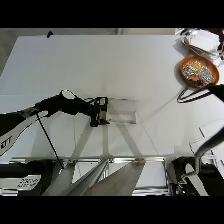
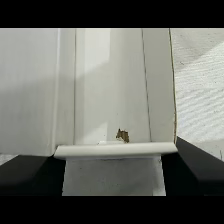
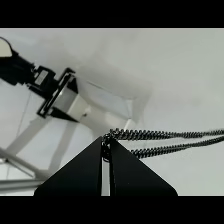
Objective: Fold the box and place the chain.
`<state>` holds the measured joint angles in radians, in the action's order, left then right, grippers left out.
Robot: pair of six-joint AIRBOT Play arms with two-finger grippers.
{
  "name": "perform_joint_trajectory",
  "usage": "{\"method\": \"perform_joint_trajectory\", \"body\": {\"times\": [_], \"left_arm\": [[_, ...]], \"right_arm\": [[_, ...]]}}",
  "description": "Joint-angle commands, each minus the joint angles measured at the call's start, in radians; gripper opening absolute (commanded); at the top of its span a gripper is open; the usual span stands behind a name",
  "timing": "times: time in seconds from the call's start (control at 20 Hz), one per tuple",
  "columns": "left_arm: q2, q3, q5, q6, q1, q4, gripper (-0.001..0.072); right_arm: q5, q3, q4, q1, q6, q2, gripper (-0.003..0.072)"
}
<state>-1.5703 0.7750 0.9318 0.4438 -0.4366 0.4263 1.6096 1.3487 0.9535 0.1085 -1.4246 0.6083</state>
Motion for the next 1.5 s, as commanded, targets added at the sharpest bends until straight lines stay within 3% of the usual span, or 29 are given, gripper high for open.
{"method": "perform_joint_trajectory", "body": {"times": [0.0,0.15,0.3,0.5,0.6,1.0,1.45], "left_arm": [[0.001,0.000,0.000,0.000,0.000,0.000,0.0274],[0.001,0.000,0.000,0.000,0.000,0.000,0.0274],[0.001,0.000,0.000,0.000,0.000,0.000,0.0274],[0.001,0.000,0.000,0.000,0.000,0.000,0.0274],[0.001,0.000,0.000,0.000,0.000,0.000,0.0274],[0.001,0.000,0.000,0.000,0.000,0.000,0.0274],[0.001,0.000,0.000,0.000,0.000,0.000,0.0274]], "right_arm": [[-0.107,-0.229,-0.090,-0.005,0.105,-0.018,0.0023],[-0.263,-0.463,-0.095,-0.098,0.151,-0.018,0.0023],[-0.477,-0.627,-0.127,-0.296,0.150,-0.008,0.0023],[-0.763,-0.669,-0.098,-0.617,0.138,0.103,0.0023],[-0.858,-0.669,-0.028,-0.706,0.078,0.197,0.0023],[-0.905,-0.669,-0.026,-0.727,0.038,0.463,0.0023],[-1.150,-0.669,-0.048,-0.854,0.034,0.617,0.0023]]}}
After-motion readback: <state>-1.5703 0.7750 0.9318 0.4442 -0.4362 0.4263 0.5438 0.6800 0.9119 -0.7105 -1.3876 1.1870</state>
